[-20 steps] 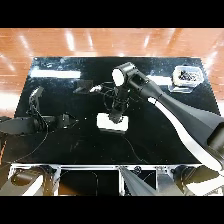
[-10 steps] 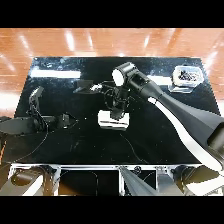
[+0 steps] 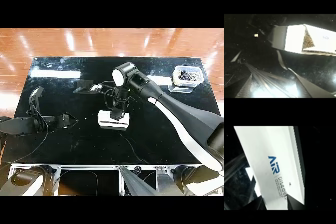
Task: Fold the box and place the chain.
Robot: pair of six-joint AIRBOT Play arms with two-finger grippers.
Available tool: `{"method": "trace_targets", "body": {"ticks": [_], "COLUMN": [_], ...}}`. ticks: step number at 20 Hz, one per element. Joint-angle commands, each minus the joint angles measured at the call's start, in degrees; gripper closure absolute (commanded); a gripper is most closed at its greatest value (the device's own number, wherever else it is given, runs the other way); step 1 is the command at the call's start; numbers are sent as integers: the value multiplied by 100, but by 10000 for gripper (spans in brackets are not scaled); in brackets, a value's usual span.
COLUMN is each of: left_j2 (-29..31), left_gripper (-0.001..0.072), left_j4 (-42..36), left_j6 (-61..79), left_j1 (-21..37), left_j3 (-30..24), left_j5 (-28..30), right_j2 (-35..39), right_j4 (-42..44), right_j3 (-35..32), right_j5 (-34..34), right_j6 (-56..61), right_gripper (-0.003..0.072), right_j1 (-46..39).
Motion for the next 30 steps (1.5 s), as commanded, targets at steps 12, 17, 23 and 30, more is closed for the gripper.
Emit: {"method": "trace_targets", "body": {"ticks": [12, 17, 23, 30], "left_j2": [-4, -4, -4, -4], "left_gripper": [79, 79, 79, 79], "left_j4": [2, 2, 2, 0], "left_j6": [2, 2, 2, 0], "left_j1": [0, 0, 0, 0], "left_j3": [-2, -2, -2, -2], "left_j5": [4, 4, 2, 2], "right_j2": [-13, -74, -122, -120], "right_j4": [72, 173, 179, 328], "right_j3": [-4, -4, -4, -4], "right_j5": [68, 103, 173, 426], "right_j6": [2, 2, 0, -7], "right_gripper": [375, 375, 375, 373], "right_j1": [13, 13, 13, 9]}}
